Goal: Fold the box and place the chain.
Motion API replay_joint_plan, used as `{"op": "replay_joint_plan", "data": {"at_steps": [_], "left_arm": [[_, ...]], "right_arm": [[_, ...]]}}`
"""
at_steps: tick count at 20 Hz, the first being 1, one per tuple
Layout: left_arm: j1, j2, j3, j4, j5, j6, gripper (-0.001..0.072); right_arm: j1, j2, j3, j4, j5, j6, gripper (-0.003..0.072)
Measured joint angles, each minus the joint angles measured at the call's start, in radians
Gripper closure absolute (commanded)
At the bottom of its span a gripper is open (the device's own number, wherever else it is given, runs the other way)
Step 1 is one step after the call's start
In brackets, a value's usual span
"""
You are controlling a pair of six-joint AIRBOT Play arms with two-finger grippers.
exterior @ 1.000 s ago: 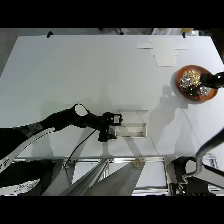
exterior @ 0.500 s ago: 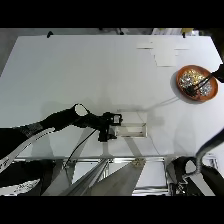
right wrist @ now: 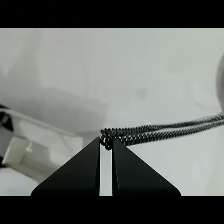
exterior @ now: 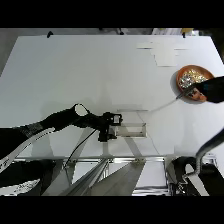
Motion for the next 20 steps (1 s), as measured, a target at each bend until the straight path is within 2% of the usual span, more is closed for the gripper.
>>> {"op": "replay_joint_plan", "data": {"at_steps": [6,10,15,20], "left_arm": [[0.000,0.000,0.000,0.000,0.000,0.000,0.0570],[0.000,0.000,0.000,0.000,0.000,0.000,0.0570],[0.000,0.000,0.000,0.000,0.000,0.000,0.0570],[0.000,0.000,0.000,0.000,0.000,0.000,0.0570]], "right_arm": [[0.166,0.060,-0.005,0.014,0.031,0.025,0.0669],[0.264,0.068,-0.037,0.116,0.027,0.029,0.0669],[0.393,0.069,-0.128,0.219,-0.047,0.010,0.0670],[0.489,0.069,-0.260,0.228,-0.148,-0.001,0.0670]]}}
